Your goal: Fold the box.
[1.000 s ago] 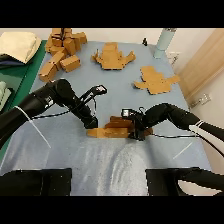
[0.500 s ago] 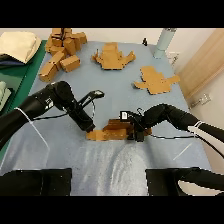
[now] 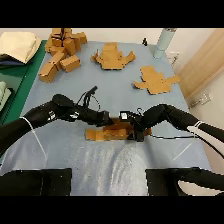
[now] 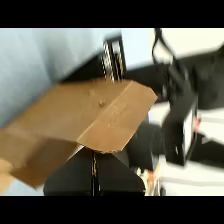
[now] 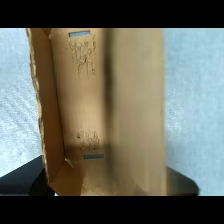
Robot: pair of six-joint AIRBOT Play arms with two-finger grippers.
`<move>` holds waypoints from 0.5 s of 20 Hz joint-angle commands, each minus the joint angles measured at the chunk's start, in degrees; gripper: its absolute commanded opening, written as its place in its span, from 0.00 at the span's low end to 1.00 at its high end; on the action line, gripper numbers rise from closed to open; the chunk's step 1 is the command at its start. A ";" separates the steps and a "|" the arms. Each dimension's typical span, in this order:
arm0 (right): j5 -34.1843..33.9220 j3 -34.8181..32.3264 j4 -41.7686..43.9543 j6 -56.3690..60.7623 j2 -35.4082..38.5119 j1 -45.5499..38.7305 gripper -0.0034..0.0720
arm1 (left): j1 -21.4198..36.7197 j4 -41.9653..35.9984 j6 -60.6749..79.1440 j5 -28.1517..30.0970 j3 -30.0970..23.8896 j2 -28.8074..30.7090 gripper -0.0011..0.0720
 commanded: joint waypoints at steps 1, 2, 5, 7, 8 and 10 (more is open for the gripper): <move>-1.11 0.02 0.02 0.00 0.00 -0.02 0.84 | -0.02 -5.09 0.37 12.20 -0.50 -0.42 0.03; -1.22 0.02 0.00 0.02 0.00 -0.02 0.84 | -0.02 -4.98 0.37 13.07 -0.50 -0.98 0.03; -1.20 0.02 0.02 0.02 0.00 -0.02 0.84 | -0.04 -2.54 -0.33 13.94 -0.48 -3.34 0.03; -1.22 0.02 0.00 0.02 0.00 -0.02 0.84 | -0.48 -1.92 -1.31 13.27 -0.48 -5.16 0.03; -1.25 0.02 0.00 0.02 0.00 -0.02 0.84 | -1.20 -1.90 -1.31 13.22 -0.46 -5.81 0.03; -1.22 0.02 0.00 0.02 0.00 -0.02 0.84 | -2.45 -1.90 -1.31 13.53 -0.37 -6.49 0.03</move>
